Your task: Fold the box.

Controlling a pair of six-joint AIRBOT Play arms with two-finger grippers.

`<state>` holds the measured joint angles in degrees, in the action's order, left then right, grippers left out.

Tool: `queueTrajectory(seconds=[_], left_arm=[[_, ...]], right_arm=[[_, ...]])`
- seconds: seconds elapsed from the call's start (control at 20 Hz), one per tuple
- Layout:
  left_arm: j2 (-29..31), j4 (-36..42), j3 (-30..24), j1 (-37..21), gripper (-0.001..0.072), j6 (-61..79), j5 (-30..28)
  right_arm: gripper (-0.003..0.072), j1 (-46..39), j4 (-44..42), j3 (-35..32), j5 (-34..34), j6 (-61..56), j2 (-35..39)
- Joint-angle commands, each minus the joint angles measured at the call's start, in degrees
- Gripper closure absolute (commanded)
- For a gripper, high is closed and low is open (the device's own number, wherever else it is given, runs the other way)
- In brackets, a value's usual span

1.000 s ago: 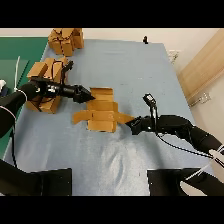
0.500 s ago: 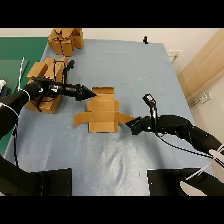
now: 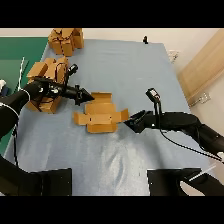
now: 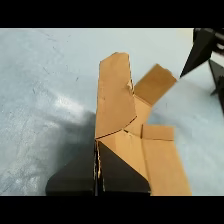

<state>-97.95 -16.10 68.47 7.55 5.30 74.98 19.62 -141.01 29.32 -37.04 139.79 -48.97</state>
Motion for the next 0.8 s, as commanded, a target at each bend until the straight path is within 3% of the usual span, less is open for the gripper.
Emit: queueTrajectory(seconds=[0.0,0.1,0.25,0.35,0.5,0.75], left_arm=[[-0.7,-2.2,0.0,0.1,0.0698,3.8,-0.3],[-1.9,-1.9,0.0,0.3,0.0699,4.4,1.1],[-2.6,-0.5,0.0,0.3,0.07,4.8,3.2],[-2.6,-0.6,0.0,0.2,0.0699,4.8,3.3],[-2.6,-0.6,0.0,0.2,0.0699,4.8,4.2],[-2.6,-0.6,0.0,0.2,0.0699,4.8,4.7]], right_arm=[[0.0158,-0.6,20.2,1.6,-1.9,-4.3,3.4],[0.0159,1.4,25.9,1.7,-2.5,-2.1,5.1],[0.0169,10.0,25.1,1.7,-2.9,9.5,5.5],[0.017,17.7,25.9,1.7,-2.1,10.3,3.8],[0.0169,25.2,27.7,1.7,3.0,10.1,-0.9],[0.0169,30.6,27.6,4.6,8.4,9.5,-11.0]])
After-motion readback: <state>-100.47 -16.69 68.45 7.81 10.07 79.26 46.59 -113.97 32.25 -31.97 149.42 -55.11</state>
